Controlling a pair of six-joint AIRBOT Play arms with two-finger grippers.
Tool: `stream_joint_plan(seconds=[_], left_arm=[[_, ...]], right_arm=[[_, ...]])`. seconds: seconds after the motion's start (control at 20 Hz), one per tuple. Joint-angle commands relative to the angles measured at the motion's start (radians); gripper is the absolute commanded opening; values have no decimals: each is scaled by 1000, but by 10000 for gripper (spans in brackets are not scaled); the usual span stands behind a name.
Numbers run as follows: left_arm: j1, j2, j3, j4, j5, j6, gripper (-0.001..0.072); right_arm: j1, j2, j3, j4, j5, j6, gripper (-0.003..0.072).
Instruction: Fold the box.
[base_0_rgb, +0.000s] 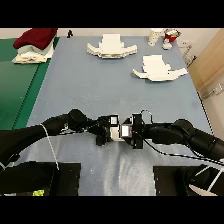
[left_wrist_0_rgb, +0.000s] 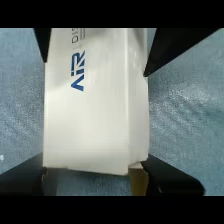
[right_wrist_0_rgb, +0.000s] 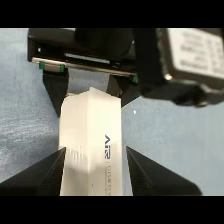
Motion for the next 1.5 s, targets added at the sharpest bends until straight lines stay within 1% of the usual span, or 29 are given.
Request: stream_joint_plan(seconds=[0.0, 0.1, 0.2, 0.4, 0.6, 0.85, 0.9, 0.95, 1.2, 1.35, 1.45], left_arm=[[0, 0, 1, 1, 0, 2, 520], [0, 0, 1, 1, 0, 2, 520], [0, 0, 1, 1, 0, 2, 520], [0, 0, 1, 1, 0, 2, 520], [0, 0, 1, 1, 0, 2, 520], [0, 0, 1, 1, 0, 2, 520], [0, 0, 1, 1, 0, 2, 520], [0, 0, 1, 1, 0, 2, 520], [0, 0, 1, 1, 0, 2, 520], [0, 0, 1, 1, 0, 2, 520], [0, 0, 1, 1, 0, 2, 520]], right_arm=[[1, 31, 1, -4, 15, -3, 585], [0, 32, 1, -25, 39, -3, 579], [-2, 31, 1, -49, 73, -2, 511], [-8, 18, 1, -58, 107, 3, 511], [-7, 18, -1, -31, 68, 23, 510], [-5, -5, -24, 26, 50, 23, 506], [-5, -16, -24, 34, 44, 23, 445], [-2, -27, -24, 45, 41, 23, 362], [13, -30, -24, 57, 33, 22, 362], [13, -30, -19, 61, 28, 22, 375], [13, -24, -11, 61, 21, 22, 458]])
